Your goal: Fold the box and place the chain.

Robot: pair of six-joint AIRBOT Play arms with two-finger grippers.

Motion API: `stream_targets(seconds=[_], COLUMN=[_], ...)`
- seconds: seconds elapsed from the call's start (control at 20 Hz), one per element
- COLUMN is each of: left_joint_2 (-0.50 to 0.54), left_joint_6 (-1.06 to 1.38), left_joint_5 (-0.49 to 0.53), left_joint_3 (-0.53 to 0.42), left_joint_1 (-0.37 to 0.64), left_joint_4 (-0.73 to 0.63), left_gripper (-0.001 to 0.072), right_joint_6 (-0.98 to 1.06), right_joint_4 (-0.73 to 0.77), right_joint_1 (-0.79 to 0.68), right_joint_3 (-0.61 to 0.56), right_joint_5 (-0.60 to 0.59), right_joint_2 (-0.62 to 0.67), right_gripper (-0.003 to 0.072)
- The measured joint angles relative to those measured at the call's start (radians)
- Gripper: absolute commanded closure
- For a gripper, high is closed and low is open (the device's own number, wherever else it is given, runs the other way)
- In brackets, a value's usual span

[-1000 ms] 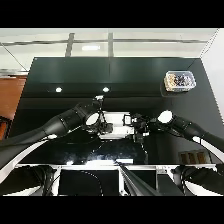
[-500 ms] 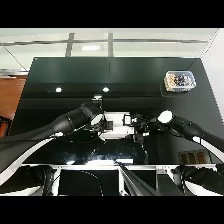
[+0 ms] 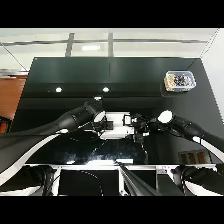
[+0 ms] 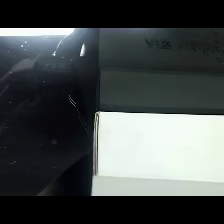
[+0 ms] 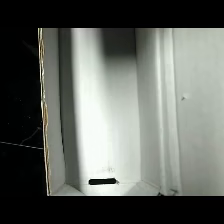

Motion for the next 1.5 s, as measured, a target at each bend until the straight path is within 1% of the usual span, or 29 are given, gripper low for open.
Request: stream_targets(seconds=[0.05, 0.1, 0.15, 0.2, 0.25, 0.3, 0.35, 0.4, 0.45, 0.5, 0.55, 0.75, 0.8, 0.85, 0.9, 1.15, 1.3, 1.5], left_joint_2=[0.000, -0.001, -0.002, -0.002, -0.002, -0.002, -0.002, -0.002, -0.002, -0.002, -0.002, -0.002, -0.002, -0.002, -0.002, -0.002, -0.002, -0.002], left_joint_6=[-0.002, -0.002, -0.003, -0.005, -0.005, -0.005, -0.005, -0.005, -0.005, -0.004, -0.005, -0.002, -0.002, 0.004, 0.011, 0.048, 0.078, 0.096], left_joint_5=[-0.003, -0.005, -0.008, -0.014, -0.014, -0.014, -0.014, -0.014, -0.014, -0.013, -0.013, -0.013, -0.012, -0.011, -0.010, -0.012, -0.014, -0.011], left_joint_3=[0.000, 0.001, 0.001, 0.002, 0.002, 0.002, 0.002, 0.002, 0.002, 0.002, 0.002, 0.003, 0.003, 0.003, 0.003, 0.009, 0.012, 0.014], left_joint_1=[0.000, 0.000, 0.000, 0.000, 0.000, 0.000, 0.000, 0.000, 0.000, 0.000, 0.000, 0.000, 0.000, 0.000, 0.000, 0.000, 0.005, 0.009], left_joint_4=[0.000, 0.000, 0.000, 0.000, 0.000, 0.001, 0.002, 0.002, 0.003, 0.003, 0.003, 0.003, 0.003, 0.004, 0.005, 0.010, 0.014, 0.018], left_gripper=[0.0626, 0.0501, 0.0353, 0.0304, 0.0305, 0.0306, 0.0328, 0.0504, 0.0574, 0.0581, 0.0680, 0.0680, 0.0680, 0.0680, 0.0680, 0.0679, 0.0679, 0.0679], right_joint_6=[-0.001, -0.001, -0.001, -0.001, 0.000, 0.000, 0.000, 0.000, 0.000, 0.000, 0.000, 0.001, 0.006, 0.019, 0.036, 0.092, 0.105, 0.113], right_joint_4=[0.000, 0.000, 0.000, 0.000, 0.000, 0.000, 0.000, 0.000, 0.000, 0.000, 0.000, 0.000, 0.000, -0.001, 0.000, -0.023, -0.079, -0.126], right_joint_1=[0.000, 0.000, 0.000, 0.000, 0.000, 0.000, 0.000, 0.000, 0.000, 0.000, 0.000, 0.000, 0.000, 0.000, 0.000, 0.000, 0.000, 0.010], right_joint_3=[0.000, 0.000, 0.000, 0.000, 0.000, 0.000, 0.000, 0.000, 0.000, 0.000, 0.000, 0.000, 0.000, 0.000, 0.000, 0.000, 0.000, 0.000], right_joint_5=[0.000, 0.000, 0.000, 0.000, 0.000, 0.000, 0.000, 0.000, 0.000, 0.000, 0.000, 0.000, 0.000, 0.000, 0.000, 0.011, 0.041, 0.048], right_joint_2=[0.000, 0.000, 0.000, 0.000, 0.000, 0.000, 0.000, 0.000, 0.000, 0.000, 0.000, 0.000, 0.000, 0.000, 0.001, 0.050, 0.105, 0.135], right_gripper=[0.0528, 0.0528, 0.0529, 0.0528, 0.0528, 0.0528, 0.0528, 0.0528, 0.0528, 0.0528, 0.0528, 0.0526, 0.0417, 0.0170, 0.0080, 0.0081, 0.0082, 0.0085])
